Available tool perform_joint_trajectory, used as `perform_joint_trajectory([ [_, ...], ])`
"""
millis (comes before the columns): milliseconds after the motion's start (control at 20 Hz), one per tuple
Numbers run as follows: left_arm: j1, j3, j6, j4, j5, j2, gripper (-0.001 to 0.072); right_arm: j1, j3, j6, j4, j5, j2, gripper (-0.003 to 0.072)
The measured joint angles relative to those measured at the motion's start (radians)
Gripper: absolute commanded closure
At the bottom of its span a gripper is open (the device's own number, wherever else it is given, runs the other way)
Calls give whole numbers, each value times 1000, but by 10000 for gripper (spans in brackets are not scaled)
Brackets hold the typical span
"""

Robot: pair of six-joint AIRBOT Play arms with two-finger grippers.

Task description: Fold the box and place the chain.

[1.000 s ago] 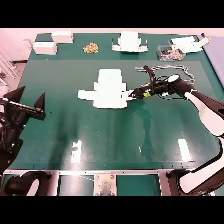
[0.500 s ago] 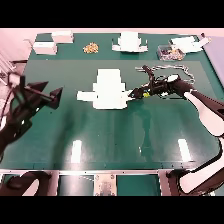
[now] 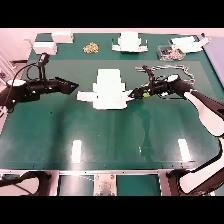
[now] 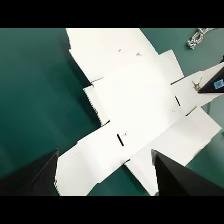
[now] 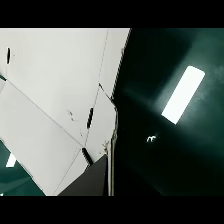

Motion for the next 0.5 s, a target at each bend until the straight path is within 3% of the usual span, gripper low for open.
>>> perform_joint_trajectory([
  [50,13,16,-24,7,-40,-22,233,0,0,0,0,0,0,681],
  [250,40,94,-94,35,-176,-112,209,0,0,0,-1,3,0,681],
  [500,31,304,-213,105,-310,-290,208,0,0,0,-1,9,0,680],
])
